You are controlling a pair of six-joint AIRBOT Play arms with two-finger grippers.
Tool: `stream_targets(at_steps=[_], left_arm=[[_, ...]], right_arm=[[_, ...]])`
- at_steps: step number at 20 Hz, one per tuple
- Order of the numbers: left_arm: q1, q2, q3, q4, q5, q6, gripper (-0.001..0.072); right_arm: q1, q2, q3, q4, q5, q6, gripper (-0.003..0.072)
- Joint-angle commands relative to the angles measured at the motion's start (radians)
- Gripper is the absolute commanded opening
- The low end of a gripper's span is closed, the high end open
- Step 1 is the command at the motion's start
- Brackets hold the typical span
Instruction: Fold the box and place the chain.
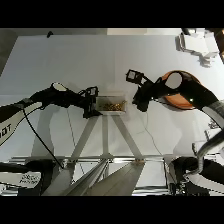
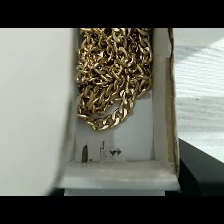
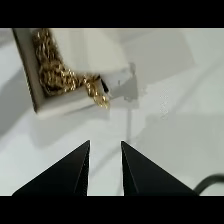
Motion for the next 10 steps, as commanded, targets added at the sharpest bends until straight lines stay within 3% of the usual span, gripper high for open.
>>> stream_targets(at_steps=[1, 5, 10], left_arm=[[0.0, 0.0, 0.0, 0.0, 0.0, 0.0, 0.0143], [0.001, 0.0, 0.0, 0.0, 0.0, 0.0, 0.0143], [0.0, 0.0, 0.0, 0.0, 0.0, 0.0, 0.0143]], right_arm=[[-0.071, -0.022, -0.069, 0.23, -0.039, -0.478, 0.0227], [-0.103, -0.132, -0.069, 0.428, -0.029, -0.756, 0.0273], [-0.103, -0.21, -0.069, 0.497, -0.015, -0.828, 0.0272]])
